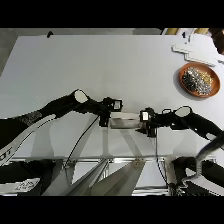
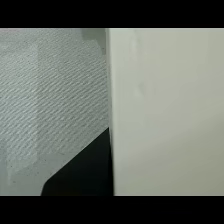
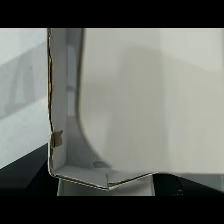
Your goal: Fold the box and place the chain.
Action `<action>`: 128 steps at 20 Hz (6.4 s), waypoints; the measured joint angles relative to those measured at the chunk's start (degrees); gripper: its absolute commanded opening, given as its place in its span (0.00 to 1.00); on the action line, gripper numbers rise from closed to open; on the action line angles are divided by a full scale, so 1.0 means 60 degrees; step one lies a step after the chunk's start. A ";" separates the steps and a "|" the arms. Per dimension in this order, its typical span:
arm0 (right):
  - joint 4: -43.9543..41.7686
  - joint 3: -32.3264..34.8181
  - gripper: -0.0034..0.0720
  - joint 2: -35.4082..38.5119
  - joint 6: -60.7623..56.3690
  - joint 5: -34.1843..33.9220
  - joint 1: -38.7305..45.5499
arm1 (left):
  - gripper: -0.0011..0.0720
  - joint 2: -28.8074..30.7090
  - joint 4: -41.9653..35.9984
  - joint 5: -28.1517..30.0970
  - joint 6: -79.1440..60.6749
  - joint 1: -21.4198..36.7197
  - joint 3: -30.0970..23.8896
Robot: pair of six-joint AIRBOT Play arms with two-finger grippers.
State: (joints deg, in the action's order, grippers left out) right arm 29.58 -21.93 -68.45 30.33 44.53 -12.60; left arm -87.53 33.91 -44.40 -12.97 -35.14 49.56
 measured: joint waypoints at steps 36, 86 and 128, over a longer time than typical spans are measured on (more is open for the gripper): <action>0.0076 0.0004 0.47 -0.0015 0.0102 -0.0131 -0.0040 | 0.95 0.0026 0.0117 0.0131 -0.0018 0.0015 0.0000; 0.0058 0.0004 0.47 -0.0015 0.0025 -0.0073 -0.0040 | 0.03 0.2903 0.3865 -0.1264 0.5173 -0.0954 -0.0193; 0.0062 0.0004 0.47 -0.0007 0.0025 -0.0073 -0.0040 | 0.28 0.1927 0.2299 -0.0171 0.1588 -0.0583 -0.1271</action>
State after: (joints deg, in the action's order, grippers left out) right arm 29.95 -21.91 -68.49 30.48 44.10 -12.84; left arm -75.96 47.70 -45.43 -3.44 -38.63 41.93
